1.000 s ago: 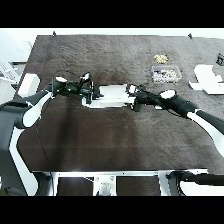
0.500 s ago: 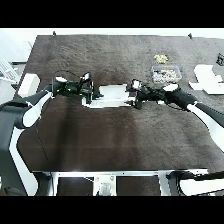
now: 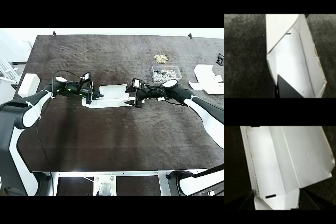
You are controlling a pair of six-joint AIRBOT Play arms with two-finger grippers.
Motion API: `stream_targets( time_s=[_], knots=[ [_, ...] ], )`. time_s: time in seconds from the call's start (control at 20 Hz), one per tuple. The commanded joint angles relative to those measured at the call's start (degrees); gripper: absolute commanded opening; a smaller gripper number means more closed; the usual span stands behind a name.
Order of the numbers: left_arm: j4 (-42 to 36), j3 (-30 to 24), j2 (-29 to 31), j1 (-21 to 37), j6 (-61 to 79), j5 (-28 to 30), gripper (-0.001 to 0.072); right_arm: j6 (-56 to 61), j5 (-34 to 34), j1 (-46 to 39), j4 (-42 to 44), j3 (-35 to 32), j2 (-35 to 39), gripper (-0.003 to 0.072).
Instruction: Fold the box and place the chain.
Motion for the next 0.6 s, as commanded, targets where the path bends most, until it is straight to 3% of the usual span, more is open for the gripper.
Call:
stream_targets(
  time_s=[0.0,0.55],
  knots=[
    [0.0,0.0,0.0,0.0,0.0,0.0,0.0021,-0.1,3.5,-0.1,-0.3,4.0,-3.6,0.0692],
    [0.0,0.0,0.0,0.0,0.0,0.0,0.0021,1.9,11.4,0.0,-0.3,6.4,-6.0,0.0693]
  ],
)
